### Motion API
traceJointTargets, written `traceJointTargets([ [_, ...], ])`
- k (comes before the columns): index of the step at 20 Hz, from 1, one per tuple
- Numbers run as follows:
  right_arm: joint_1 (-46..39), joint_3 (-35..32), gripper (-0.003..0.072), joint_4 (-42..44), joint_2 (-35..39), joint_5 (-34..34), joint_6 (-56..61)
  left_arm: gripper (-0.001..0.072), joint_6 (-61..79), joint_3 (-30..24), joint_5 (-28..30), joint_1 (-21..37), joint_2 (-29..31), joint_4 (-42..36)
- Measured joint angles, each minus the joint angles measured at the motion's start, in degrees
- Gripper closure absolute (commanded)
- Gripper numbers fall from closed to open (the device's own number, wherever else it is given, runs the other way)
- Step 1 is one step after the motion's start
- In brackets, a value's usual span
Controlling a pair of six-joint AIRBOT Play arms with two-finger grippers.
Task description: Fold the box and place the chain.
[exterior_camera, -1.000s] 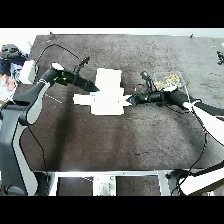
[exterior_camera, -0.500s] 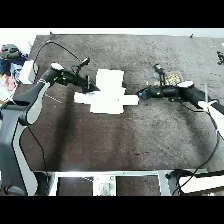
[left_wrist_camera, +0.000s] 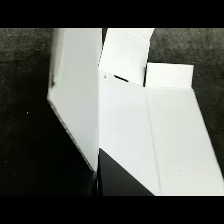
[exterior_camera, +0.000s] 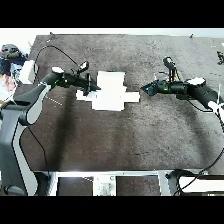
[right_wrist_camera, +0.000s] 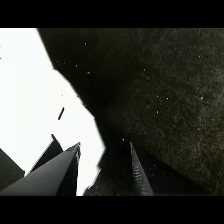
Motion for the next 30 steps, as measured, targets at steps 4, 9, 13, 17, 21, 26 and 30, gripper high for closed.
traceJointTargets([
  [4, 0.0, 0.0, 0.0332, 0.0, 0.2, 0.0, 0.0, 0.0701, 4.0, -2.4, 2.3, 0.0, -0.1, -1.1],
  [9, 1.3, 0.0, 0.0332, 0.0, 0.1, 0.0, -3.7, 0.07, 5.7, -3.1, 3.4, 0.0, -0.5, -1.4],
  [13, 4.4, 0.0, 0.033, -0.5, 0.1, 0.0, -10.4, 0.0699, 6.1, -3.6, 3.8, 0.0, -0.8, -1.5],
  [17, 7.5, 0.0, -0.0024, -1.4, 0.1, 0.0, -17.6, 0.0697, 6.2, -4.0, 4.0, 0.0, -0.9, -1.5],
  [21, 9.8, 0.0, -0.002, -4.6, -1.0, 0.5, -20.9, 0.0697, 6.3, -4.1, 4.2, 0.0, -1.0, -1.5],
  [26, 12.2, 0.0, -0.0021, -6.2, -4.4, 3.9, -25.3, 0.0697, 6.3, -4.1, 4.2, 0.0, -1.0, -1.5],
  [30, 14.8, 0.0, -0.0028, -6.7, -6.1, 4.0, -29.7, 0.0697, 6.3, -4.1, 4.2, 0.0, -1.0, -1.6],
])
